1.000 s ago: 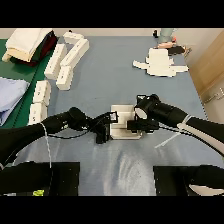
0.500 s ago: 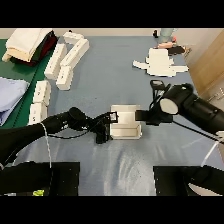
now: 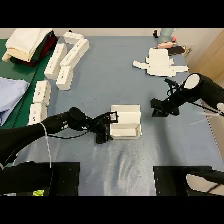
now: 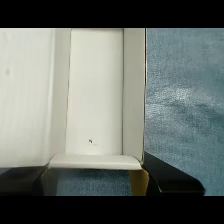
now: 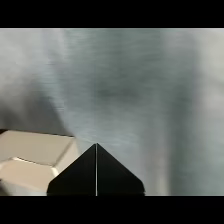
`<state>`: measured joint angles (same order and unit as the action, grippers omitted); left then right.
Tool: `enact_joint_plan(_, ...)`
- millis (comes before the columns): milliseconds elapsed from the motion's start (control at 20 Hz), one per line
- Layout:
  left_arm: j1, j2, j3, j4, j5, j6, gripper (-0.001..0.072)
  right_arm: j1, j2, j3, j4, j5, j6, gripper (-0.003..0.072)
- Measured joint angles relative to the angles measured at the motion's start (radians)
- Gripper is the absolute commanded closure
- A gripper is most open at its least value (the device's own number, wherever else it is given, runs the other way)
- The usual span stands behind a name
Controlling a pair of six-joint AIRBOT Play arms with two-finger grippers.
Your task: Fold the box.
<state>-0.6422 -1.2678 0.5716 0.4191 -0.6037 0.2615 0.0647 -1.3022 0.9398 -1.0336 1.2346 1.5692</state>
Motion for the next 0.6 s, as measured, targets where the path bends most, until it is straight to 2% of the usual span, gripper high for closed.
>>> enact_joint_plan(150,0.000,0.000,0.000,0.000,0.000,0.000,0.0345,-0.090,-0.164,0.016,0.317,0.051,-0.238,0.0683)
enact_joint_plan(250,0.000,0.000,0.000,0.000,0.000,0.000,0.0345,-0.099,-0.254,0.043,0.465,0.113,-0.331,0.0682)
enact_joint_plan(400,0.000,0.000,0.000,0.000,0.000,0.000,0.0346,-0.071,-0.336,0.087,0.577,0.186,-0.409,0.0682)
enact_joint_plan(600,0.000,0.000,0.000,0.000,0.000,0.000,0.0346,-0.005,-0.368,0.123,0.623,0.282,-0.494,0.0683)
